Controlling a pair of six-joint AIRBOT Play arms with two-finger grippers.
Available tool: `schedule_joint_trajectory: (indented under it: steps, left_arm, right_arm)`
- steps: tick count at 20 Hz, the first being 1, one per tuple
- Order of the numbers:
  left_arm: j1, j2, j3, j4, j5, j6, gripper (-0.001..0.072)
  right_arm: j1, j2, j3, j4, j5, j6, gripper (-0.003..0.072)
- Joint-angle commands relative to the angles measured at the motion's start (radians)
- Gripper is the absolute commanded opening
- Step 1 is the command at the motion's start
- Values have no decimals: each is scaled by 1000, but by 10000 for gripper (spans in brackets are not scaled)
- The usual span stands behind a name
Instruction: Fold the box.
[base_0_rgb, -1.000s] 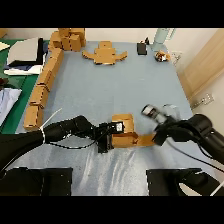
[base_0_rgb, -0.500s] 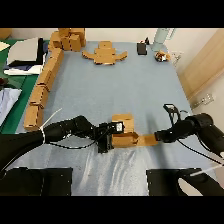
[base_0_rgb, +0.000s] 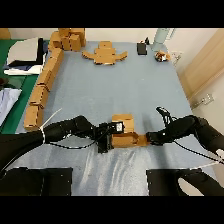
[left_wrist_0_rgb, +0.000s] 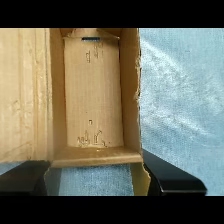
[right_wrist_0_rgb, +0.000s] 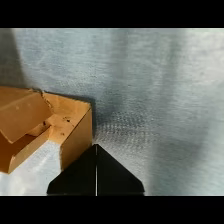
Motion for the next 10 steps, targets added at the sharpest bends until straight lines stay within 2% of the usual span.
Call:
schedule_joint_trajectory:
  steps: [1,7,8,10]
  left_arm:
    - [-1,0,0,0,0,0,366]
    - [-1,0,0,0,0,0,366]
    - [-1,0,0,0,0,0,367]
    - [-1,0,0,0,0,0,366]
  right_arm:
    - [-1,-13,-2,30,9,-35,3]
    - [0,21,-4,159,-11,-121,5]
    - [0,38,-4,163,-20,-121,25]
    - [-1,62,-4,164,-36,-121,305]
